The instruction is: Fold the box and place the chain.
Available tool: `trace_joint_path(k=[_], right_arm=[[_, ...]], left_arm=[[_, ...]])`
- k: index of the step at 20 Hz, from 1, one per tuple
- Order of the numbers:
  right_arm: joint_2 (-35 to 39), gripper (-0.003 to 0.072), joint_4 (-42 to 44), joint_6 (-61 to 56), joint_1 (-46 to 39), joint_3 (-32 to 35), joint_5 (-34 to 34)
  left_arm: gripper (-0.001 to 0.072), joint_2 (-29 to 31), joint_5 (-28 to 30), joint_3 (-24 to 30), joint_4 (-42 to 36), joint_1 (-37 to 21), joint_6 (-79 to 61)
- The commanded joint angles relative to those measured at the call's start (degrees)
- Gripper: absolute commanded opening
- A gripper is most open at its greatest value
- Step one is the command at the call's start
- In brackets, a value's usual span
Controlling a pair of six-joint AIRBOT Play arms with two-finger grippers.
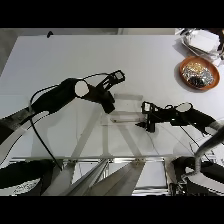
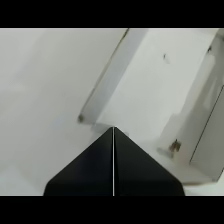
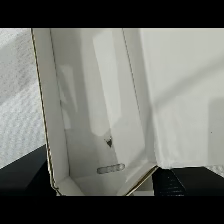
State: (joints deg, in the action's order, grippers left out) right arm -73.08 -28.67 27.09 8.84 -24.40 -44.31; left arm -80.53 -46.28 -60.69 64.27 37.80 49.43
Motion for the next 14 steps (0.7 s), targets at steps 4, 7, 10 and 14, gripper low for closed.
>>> trace_joint_path(k=[4,7,10,14], right_arm=[[0.0,0.0412,0.0,0.0,0.0,0.0,0.0],[0.0,0.0412,0.0,0.0,0.0,0.0,0.0],[0.0,0.0412,0.0,0.0,0.0,0.0,0.0],[0.0,0.0412,0.0,0.0,0.0,0.0,0.0]], left_arm=[[-0.0001,3.1,-1.3,6.9,5.5,0.0,-3.5],[0.0,3.1,3.7,13.2,-1.0,0.0,-11.9],[0.0,3.1,4.5,15.8,-1.6,-0.1,-13.7],[0.0007,3.1,3.0,16.3,-1.6,-1.7,-18.5]])
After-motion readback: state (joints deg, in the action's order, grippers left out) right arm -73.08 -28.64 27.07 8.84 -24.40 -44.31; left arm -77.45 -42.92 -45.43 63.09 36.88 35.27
